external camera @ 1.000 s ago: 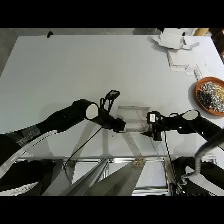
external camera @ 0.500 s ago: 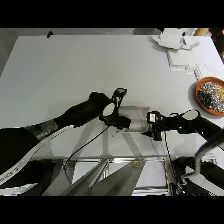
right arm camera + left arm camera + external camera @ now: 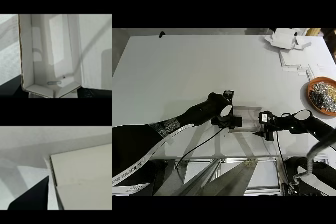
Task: Fold the box and place the chain.
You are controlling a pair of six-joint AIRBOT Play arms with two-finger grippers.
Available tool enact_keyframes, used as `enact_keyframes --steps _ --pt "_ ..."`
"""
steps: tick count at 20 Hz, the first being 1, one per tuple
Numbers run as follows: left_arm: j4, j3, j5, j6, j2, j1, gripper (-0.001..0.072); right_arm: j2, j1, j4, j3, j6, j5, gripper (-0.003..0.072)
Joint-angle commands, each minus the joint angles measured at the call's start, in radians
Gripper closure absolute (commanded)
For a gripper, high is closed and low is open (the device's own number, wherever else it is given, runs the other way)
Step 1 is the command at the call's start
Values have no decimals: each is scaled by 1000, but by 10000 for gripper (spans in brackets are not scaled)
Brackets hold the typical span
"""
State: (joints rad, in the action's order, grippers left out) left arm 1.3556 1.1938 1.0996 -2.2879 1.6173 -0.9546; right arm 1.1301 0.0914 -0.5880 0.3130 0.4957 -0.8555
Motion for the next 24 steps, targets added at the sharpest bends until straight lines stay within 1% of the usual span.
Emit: enact_keyframes --steps 1,3,4,5,6,7,9,10,11,12,17,18,19,20,21,22,24 --pt "4 2 15 -55 2 -1 512 0 0 0 1 0 -1 226" --pt "7 2 12 -79 2 -1 513 0 0 0 1 0 -1 226" --pt "7 2 11 -81 3 -1 530 0 0 0 1 0 -1 226" --pt "6 2 12 -80 4 -1 578 0 0 0 1 0 -1 226" --pt "3 6 18 -80 9 -1 578 0 0 0 1 0 -1 226" --pt "3 26 46 -73 21 -3 578 0 0 0 1 0 0 226" --pt "17 101 127 -44 62 -7 576 0 0 0 1 0 -1 226" --pt "18 130 145 -39 77 -7 575 0 0 0 1 0 -1 226" --pt "17 145 145 -39 84 -8 565 0 0 0 1 0 0 226" --pt "16 146 136 -39 84 -8 538 0 0 0 1 0 -1 226" --pt "27 145 139 -43 107 -26 539 0 0 0 1 0 -1 226" --pt "34 145 140 -46 108 -26 551 0 0 0 1 0 -1 226" --pt "38 145 141 -55 108 -28 580 0 0 0 1 0 -1 226" --pt "39 145 145 -69 108 -28 581 0 0 0 1 0 -1 226" --pt "46 145 148 -92 108 -28 606 0 0 0 1 0 -1 226" --pt "51 145 148 -99 108 -28 708 0 0 0 1 0 -1 226" --pt "51 145 148 -104 108 -28 709 0 0 0 1 0 -1 226"
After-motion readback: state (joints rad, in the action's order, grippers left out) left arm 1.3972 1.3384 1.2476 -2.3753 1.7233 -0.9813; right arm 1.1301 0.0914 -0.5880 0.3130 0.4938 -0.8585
